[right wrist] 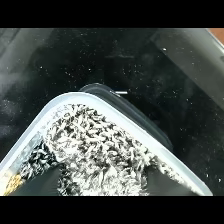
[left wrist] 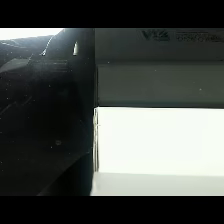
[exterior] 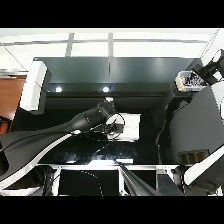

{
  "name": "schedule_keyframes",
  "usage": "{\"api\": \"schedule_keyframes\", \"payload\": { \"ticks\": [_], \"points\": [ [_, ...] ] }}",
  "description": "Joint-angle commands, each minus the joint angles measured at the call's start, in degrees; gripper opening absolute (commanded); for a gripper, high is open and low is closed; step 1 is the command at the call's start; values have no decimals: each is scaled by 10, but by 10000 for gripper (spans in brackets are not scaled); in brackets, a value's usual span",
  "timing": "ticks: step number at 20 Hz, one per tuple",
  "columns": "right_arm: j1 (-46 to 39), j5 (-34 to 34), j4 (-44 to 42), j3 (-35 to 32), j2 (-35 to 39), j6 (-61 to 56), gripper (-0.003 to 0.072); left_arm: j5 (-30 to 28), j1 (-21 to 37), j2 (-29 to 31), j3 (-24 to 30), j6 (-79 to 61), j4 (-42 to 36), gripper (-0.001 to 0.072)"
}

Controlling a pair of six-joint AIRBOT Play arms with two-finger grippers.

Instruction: Fold the box and place the chain.

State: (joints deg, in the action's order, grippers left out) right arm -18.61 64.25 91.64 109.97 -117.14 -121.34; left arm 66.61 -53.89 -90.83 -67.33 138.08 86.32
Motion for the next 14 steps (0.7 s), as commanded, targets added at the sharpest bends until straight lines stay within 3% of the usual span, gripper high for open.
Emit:
{"api": "schedule_keyframes", "payload": {
  "ticks": [1, 2, 4, 5, 8, 14],
  "points": [
    [0, -18, -4, 1, -5, 6, 493, -1, 1, 0, 0, 0, 0, 24],
    [0, -19, -6, 1, -4, 12, 399, 0, 1, 0, 0, 0, 0, 24],
    [0, -10, -8, 2, -1, 31, 44, 0, 0, 0, 0, 0, 0, 25],
    [0, 0, -8, 7, 1, 48, 6, 0, 1, 0, 0, 0, 0, 25],
    [0, 31, -8, 27, 25, 129, 6, -1, 1, 0, 0, 0, 0, 25],
    [5, 82, -47, 27, 154, 251, 4, 0, 1, 0, 0, 0, 0, 24]
  ]
}}
